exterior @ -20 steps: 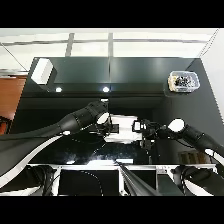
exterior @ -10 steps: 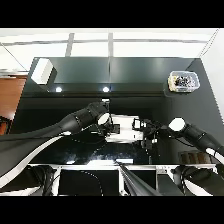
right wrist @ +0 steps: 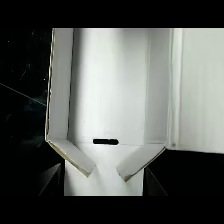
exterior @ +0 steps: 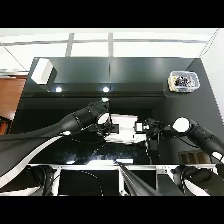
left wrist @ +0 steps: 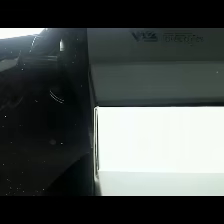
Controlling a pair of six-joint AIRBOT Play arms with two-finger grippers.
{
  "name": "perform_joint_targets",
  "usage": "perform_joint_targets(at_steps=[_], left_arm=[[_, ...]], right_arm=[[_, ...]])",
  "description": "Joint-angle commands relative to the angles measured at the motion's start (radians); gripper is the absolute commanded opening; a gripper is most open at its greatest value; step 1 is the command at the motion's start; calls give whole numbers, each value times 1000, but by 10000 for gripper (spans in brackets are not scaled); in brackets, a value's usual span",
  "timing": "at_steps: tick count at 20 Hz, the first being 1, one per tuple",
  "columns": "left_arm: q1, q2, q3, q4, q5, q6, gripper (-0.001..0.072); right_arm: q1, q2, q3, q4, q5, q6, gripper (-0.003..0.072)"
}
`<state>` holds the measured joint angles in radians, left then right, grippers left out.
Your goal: Fold the box and place the chain.
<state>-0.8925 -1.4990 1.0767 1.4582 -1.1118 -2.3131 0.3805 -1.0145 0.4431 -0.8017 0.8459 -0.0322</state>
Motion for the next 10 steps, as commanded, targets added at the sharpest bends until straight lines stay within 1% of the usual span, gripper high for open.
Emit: perform_joint_targets(at_steps=[1,2,3,4,6,7,8,10], left_arm=[[1,0,0,-1,0,2,24],[1,0,0,-1,1,2,24],[1,0,0,-1,1,2,24],[1,0,0,-1,2,2,23],[1,0,0,0,2,2,23],[1,0,0,0,3,2,23],[1,0,0,0,3,2,23],[1,0,0,-1,2,2,24]], right_arm=[[0,4,1,47,7,-3,612],[0,3,0,49,7,-22,611],[0,3,-2,50,7,-41,506],[0,3,-2,50,6,-41,447],[0,3,-2,72,4,-43,408],[2,3,-2,92,4,-42,250],[6,3,-2,97,4,-39,193],[23,-4,-2,98,4,-18,191]])
